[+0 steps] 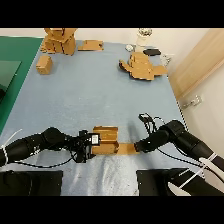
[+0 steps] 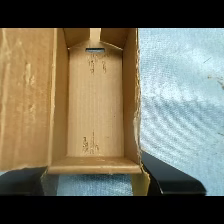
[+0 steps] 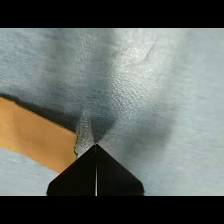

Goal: Fold the box.

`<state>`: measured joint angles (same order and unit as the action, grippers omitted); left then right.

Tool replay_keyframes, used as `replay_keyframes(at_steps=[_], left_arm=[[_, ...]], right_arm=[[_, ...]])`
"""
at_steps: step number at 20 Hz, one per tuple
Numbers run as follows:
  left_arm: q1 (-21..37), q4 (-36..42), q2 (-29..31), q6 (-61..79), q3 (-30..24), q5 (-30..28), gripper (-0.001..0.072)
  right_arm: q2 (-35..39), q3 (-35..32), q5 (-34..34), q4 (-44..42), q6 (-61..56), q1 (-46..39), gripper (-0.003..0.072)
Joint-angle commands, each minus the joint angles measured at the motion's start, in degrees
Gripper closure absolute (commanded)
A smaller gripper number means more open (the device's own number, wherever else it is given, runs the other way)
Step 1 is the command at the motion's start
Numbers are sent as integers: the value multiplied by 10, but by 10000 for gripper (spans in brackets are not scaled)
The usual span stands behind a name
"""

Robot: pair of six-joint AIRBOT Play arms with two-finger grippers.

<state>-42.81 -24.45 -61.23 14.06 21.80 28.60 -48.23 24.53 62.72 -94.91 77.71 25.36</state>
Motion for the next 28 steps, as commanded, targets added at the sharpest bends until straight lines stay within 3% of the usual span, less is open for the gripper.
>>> replay_keyframes(at_steps=[1, 9, 21, 28], left_arm=[[0, 0, 0, 0, 0, 0, 169], [0, 0, 0, 0, 0, 0, 169], [0, 0, 0, 0, 0, 0, 169], [0, 0, 0, 0, 0, 0, 169]], right_arm=[[1, -17, -35, -64, 14, -7, 687], [46, -14, -20, -108, 12, -6, 687], [46, -16, -47, -194, 40, -6, 687], [46, -24, -58, -193, 40, -6, 687]])
